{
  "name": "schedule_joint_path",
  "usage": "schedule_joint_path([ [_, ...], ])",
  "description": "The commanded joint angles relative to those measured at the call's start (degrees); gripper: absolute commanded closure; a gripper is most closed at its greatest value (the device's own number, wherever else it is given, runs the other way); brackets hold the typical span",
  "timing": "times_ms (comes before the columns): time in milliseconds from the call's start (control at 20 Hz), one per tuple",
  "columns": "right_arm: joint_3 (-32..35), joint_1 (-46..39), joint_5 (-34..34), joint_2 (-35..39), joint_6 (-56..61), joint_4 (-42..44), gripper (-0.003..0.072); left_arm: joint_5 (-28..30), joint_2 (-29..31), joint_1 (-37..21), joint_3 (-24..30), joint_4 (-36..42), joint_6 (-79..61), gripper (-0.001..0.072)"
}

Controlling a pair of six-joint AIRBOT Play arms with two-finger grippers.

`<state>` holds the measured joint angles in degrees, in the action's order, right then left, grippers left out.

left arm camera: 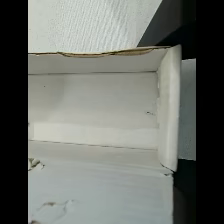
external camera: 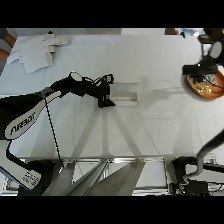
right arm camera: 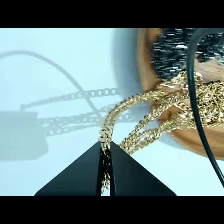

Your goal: Fold the box and place the chain.

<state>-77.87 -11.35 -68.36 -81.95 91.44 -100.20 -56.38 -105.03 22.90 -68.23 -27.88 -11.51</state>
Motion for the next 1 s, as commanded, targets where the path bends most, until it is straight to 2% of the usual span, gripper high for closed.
schedule_joint_path([
  [0, -0.02, 8.59, -3.58, 2.03, -0.46, 0.24, 0.0673, 0.02, -0.02, 0.00, 0.00, 0.00, 0.00, 0.0372],
  [500, -0.02, 27.08, -2.71, 2.12, -4.20, 4.74, 0.0673, 0.02, -0.02, 0.00, 0.00, -0.02, 0.00, 0.0372],
  [950, -0.02, 36.39, -1.03, 2.12, -7.13, 7.15, 0.0673, 0.00, -0.02, 0.02, 0.00, -0.02, 0.00, 0.0372],
])
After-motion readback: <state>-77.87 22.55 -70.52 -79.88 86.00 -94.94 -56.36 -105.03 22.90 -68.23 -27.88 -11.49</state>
